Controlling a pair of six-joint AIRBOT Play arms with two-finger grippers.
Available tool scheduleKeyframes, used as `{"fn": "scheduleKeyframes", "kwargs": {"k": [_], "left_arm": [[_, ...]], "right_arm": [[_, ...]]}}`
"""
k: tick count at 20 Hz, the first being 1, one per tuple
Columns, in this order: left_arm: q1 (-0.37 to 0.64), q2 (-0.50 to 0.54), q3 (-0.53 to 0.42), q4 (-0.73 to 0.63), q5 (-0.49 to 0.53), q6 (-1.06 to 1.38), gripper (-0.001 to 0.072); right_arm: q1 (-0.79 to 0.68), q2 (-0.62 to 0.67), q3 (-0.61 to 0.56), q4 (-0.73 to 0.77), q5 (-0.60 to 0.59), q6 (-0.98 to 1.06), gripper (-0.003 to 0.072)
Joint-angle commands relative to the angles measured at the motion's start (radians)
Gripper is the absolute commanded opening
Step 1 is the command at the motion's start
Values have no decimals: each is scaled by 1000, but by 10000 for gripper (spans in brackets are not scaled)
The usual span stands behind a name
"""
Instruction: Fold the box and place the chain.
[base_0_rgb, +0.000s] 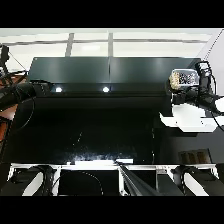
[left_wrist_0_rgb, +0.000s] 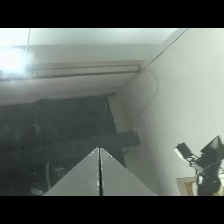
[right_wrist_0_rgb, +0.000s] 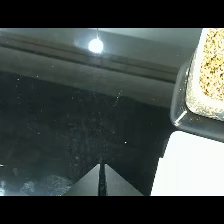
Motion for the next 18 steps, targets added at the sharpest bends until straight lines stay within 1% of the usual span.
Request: {"fn": "scheduleKeyframes", "kwargs": {"k": [1, 13, 17, 18], "left_arm": [[0, 0, 0, 0, -2, -1, 26], [0, -26, -6, 0, -5, 0, 27], [1, -27, -52, 16, 23, 4, 33], [0, -28, -64, 15, 34, 5, 195]], "right_arm": [[0, 0, 0, 0, 0, 0, 44], [0, 0, 0, 0, 0, 0, 44], [0, 0, 0, 80, -6, 1, 45], [0, 0, 0, 101, -39, 3, 78]]}}
